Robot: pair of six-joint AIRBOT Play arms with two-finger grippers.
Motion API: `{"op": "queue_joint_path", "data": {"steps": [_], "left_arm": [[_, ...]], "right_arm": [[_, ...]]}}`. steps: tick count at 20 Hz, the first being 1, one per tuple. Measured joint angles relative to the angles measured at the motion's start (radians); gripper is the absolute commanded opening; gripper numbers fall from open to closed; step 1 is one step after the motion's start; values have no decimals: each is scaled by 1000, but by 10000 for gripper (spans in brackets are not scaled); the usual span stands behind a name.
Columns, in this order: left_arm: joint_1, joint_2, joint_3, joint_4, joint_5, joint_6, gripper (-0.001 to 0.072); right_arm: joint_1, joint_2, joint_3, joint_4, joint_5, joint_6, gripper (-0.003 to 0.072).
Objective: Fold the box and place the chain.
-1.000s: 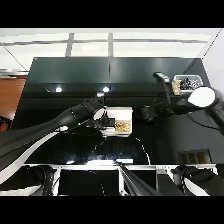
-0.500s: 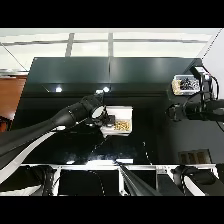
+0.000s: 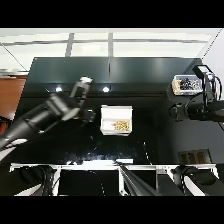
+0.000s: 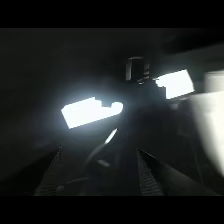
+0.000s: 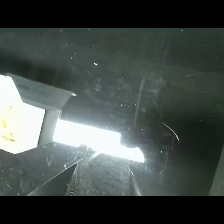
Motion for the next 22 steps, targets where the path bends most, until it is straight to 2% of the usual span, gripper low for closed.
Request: {"op": "queue_joint_path", "data": {"steps": [2, 5, 7, 8, 10, 12, 15, 19, 22], "left_arm": [[136, 55, -91, -91, 65, 101, 536], [329, 93, -222, -452, 200, 480, 543], [425, 90, -294, -758, 262, 820, 717], [455, 80, -318, -890, 277, 994, 717], [477, 60, -347, -1055, 283, 1297, 717], [474, 42, -362, -1149, 284, 1571, 717], [441, 4, -372, -1223, 313, 1905, 717], [400, -78, -373, -1238, 359, 2160, 718], [374, -122, -366, -1230, 377, 2264, 718]], "right_arm": [[0, 0, 0, 0, -12, 17, 388], [0, 0, 0, -1, -26, 42, 389], [0, 0, 0, -1, -30, 52, 389], [0, 0, 0, -1, -32, 57, 389], [0, 0, 0, -1, -36, 64, 389], [0, 0, 0, -1, -38, 78, 389], [0, 0, 0, 0, -42, 106, 389], [0, 0, 0, 6, -53, 127, 389], [0, 0, 0, 8, -58, 139, 389]]}}
